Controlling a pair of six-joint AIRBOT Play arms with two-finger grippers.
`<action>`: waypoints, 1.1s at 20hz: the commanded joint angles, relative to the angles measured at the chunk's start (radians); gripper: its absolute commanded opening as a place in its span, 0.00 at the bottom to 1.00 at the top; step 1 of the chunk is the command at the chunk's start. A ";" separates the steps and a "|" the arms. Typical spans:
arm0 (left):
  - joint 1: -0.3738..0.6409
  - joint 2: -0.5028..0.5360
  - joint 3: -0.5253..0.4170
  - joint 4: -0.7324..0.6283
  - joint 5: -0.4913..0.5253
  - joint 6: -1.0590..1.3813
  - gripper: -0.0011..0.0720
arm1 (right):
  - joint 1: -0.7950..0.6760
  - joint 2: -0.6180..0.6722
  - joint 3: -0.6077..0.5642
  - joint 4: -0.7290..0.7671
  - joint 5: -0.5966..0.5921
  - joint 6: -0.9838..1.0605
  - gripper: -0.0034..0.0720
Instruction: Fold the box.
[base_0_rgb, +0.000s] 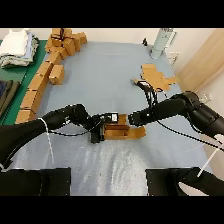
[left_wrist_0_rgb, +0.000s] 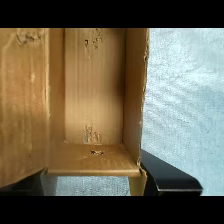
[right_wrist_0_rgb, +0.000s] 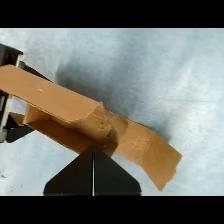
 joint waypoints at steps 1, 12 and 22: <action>0.001 0.001 0.000 0.000 -0.001 0.000 0.69 | -0.016 0.010 0.001 -0.128 0.002 0.065 0.05; 0.001 0.001 0.000 0.000 -0.001 0.000 0.69 | -0.418 -0.031 0.001 0.138 0.017 -0.212 0.05; 0.001 0.001 0.000 0.000 -0.001 0.000 0.69 | -0.410 -0.162 0.001 0.707 -0.323 -0.695 0.05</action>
